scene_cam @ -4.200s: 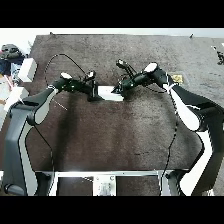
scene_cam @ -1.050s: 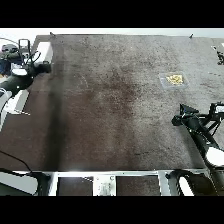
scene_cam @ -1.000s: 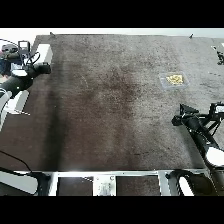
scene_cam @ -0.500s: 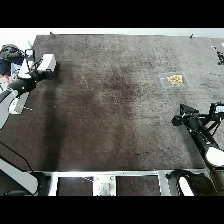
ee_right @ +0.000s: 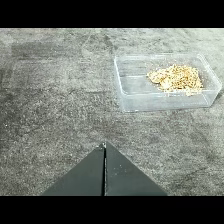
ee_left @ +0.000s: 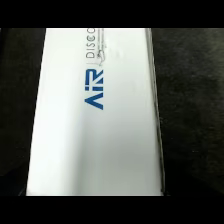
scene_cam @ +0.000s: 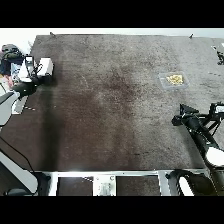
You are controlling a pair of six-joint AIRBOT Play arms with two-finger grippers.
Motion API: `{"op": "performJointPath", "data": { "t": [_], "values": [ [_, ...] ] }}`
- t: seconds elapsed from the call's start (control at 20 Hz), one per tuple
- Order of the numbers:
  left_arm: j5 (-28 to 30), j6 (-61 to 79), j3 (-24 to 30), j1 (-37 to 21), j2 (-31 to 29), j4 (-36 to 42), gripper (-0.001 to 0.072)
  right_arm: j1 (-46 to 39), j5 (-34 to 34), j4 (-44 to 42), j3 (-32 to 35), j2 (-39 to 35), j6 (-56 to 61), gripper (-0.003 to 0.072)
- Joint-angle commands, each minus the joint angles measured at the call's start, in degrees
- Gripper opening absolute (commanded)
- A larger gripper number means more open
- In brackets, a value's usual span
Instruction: Fold the box and place the chain.
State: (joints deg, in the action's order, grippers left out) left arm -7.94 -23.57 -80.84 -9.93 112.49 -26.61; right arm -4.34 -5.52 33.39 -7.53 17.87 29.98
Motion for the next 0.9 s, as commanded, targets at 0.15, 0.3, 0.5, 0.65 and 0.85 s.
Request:
{"op": "performJointPath", "data": {
  "t": [0.15,0.3,0.5,0.65,0.85],
  "values": [
    [-0.44,0.07,-3.87,-0.11,2.14,-0.04,0.0071,-0.02,-0.02,-0.02,0.02,-0.07,0.02,0.001],
    [-2.54,-0.26,-4.39,-0.11,1.81,-0.15,0.0708,-0.02,0.0,0.0,0.02,-0.07,0.02,0.001],
    [-4.83,-0.44,-4.44,-0.13,-1.18,-0.2,0.0708,-0.02,0.0,-0.02,0.02,-0.07,0.02,0.0011],
    [-5.81,-0.42,-4.44,-0.17,-6.6,-0.24,0.0709,-0.02,0.0,-0.02,0.02,-0.07,0.02,0.001],
    [-5.46,-0.96,-4.44,-0.94,-16.28,-0.57,0.0708,-0.02,0.02,-0.02,0.02,-0.07,0.02,0.0011]
  ]
}}
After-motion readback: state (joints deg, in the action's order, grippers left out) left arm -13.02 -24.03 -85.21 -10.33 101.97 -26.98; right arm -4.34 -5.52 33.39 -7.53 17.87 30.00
